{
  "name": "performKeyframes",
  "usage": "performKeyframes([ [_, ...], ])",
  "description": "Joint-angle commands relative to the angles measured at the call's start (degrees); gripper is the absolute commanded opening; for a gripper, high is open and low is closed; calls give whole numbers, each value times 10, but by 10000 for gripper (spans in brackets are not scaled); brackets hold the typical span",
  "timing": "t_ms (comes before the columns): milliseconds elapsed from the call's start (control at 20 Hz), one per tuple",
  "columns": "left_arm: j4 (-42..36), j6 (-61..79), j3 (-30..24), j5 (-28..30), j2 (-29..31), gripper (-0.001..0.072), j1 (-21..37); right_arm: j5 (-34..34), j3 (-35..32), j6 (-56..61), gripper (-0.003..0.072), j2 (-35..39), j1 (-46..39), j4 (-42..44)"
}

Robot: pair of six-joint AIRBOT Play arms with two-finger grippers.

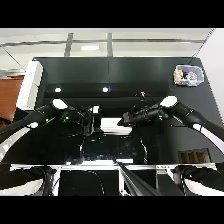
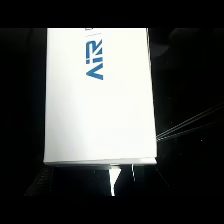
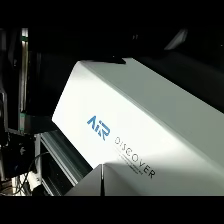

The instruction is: Fold the box and place the chain.

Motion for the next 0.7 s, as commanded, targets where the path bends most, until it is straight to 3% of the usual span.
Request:
performKeyframes([
  [0, 0, 0, 0, 0, 0, 356, 0, -8, 0, 20, 12, -4, 0, -38],
  [650, 0, 0, 0, -1, 0, 356, 0, -34, 0, -4, 12, -27, -2, -56],
])
